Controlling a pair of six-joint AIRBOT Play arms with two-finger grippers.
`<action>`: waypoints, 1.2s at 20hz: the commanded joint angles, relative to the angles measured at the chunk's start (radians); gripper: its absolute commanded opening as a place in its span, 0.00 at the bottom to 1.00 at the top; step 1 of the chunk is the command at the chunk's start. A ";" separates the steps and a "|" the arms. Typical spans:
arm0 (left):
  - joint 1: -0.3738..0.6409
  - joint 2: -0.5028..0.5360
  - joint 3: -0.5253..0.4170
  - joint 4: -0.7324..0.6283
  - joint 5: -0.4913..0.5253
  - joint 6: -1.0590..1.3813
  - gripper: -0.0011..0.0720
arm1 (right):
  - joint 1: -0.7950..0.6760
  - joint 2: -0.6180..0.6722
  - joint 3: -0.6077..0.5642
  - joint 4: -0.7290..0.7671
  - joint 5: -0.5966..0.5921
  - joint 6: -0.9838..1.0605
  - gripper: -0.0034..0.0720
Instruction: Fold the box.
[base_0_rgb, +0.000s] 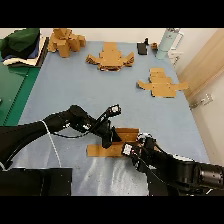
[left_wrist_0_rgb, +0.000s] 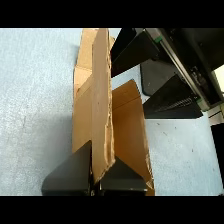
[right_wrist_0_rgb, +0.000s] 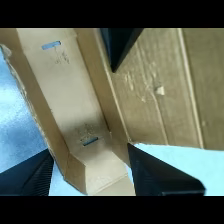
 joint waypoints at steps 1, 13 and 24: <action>0.000 0.000 0.000 0.001 0.000 0.000 0.03 | -0.001 -0.001 0.001 -0.021 -0.009 0.014 1.00; 0.000 0.000 0.000 0.001 -0.001 0.000 0.03 | -0.001 0.144 -0.071 -0.048 0.036 -0.063 1.00; 0.000 0.000 0.000 0.001 0.000 0.000 0.03 | -0.649 0.097 -0.074 0.871 0.172 -1.208 1.00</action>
